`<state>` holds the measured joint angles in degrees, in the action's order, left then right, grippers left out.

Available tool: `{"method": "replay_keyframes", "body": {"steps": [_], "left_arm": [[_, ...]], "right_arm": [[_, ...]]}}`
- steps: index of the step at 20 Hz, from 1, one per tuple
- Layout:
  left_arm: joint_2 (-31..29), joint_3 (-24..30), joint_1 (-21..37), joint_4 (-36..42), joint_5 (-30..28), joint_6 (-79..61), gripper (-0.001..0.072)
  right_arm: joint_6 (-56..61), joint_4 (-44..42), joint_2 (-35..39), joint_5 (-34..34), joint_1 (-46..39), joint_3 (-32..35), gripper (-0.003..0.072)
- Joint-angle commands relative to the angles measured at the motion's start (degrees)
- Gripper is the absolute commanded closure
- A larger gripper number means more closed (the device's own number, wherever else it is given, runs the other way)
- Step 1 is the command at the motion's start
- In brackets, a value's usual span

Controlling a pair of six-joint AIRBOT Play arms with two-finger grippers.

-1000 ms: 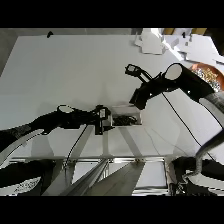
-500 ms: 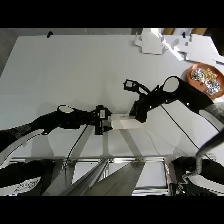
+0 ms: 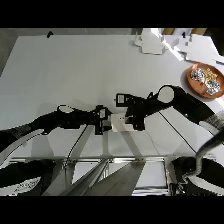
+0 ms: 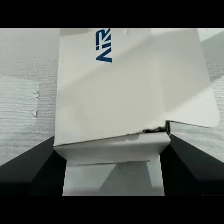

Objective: Fold the box and place the chain.

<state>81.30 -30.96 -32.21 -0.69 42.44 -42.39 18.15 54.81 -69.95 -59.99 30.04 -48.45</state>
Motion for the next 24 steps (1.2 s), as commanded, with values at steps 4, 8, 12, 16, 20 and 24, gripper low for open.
{"method": "replay_keyframes", "body": {"steps": [4, 8, 12, 16, 20, 24], "left_arm": [[0.00, 0.00, -0.02, -0.02, 0.02, 0.00, 0.0680], [0.00, 0.00, -0.02, -0.02, 0.04, 0.00, 0.0680], [0.00, 0.00, -0.02, 0.00, 0.02, 0.00, 0.0680], [0.00, 0.00, -0.02, -0.02, 0.02, 0.00, 0.0680], [0.00, 0.00, -0.02, -0.02, 0.04, 0.00, 0.0680], [0.00, 0.00, -0.02, -0.02, 0.04, 0.00, 0.0680]], "right_arm": [[-0.20, 1.99, 3.74, 0.17, 1.09, 0.07, 0.0388], [-0.15, 4.35, 3.91, 0.44, 1.09, 1.01, 0.0388], [0.02, 5.40, 3.93, -1.42, 2.58, 2.10, 0.0389], [1.73, 7.26, 3.93, 3.17, 3.10, 2.10, 0.0390], [9.66, 13.53, 3.93, 8.31, 3.10, 2.10, 0.0464], [10.14, 13.44, 3.93, 6.84, 3.10, 2.10, 0.0531]]}}
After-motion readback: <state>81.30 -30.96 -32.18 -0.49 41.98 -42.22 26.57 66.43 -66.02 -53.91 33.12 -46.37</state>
